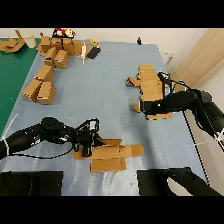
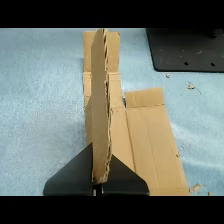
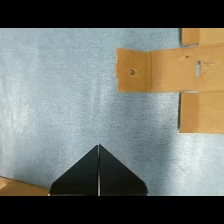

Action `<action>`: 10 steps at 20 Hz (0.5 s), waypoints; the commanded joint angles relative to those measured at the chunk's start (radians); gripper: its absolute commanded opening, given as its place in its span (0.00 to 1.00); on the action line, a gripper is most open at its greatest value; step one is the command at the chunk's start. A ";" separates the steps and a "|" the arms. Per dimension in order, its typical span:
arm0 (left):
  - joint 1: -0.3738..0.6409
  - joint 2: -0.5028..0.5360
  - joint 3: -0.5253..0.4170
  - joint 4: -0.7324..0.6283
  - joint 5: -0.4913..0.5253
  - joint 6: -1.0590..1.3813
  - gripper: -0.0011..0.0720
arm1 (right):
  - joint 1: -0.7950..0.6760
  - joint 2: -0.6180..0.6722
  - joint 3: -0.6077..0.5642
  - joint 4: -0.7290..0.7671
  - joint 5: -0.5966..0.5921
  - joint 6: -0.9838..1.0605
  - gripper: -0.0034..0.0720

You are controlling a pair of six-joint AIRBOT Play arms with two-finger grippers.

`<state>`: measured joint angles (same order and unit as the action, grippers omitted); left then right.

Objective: Fold the box.

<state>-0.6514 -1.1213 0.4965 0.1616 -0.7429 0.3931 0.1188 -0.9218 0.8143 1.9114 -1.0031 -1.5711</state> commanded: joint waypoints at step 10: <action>0.023 -0.012 -0.013 -0.013 -0.024 -0.042 0.03 | 0.001 -0.002 0.001 0.000 0.001 0.000 0.05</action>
<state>-0.6296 -1.1172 0.4870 0.1596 -0.7734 0.3546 0.1188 -0.9226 0.8143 1.9106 -1.0023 -1.5711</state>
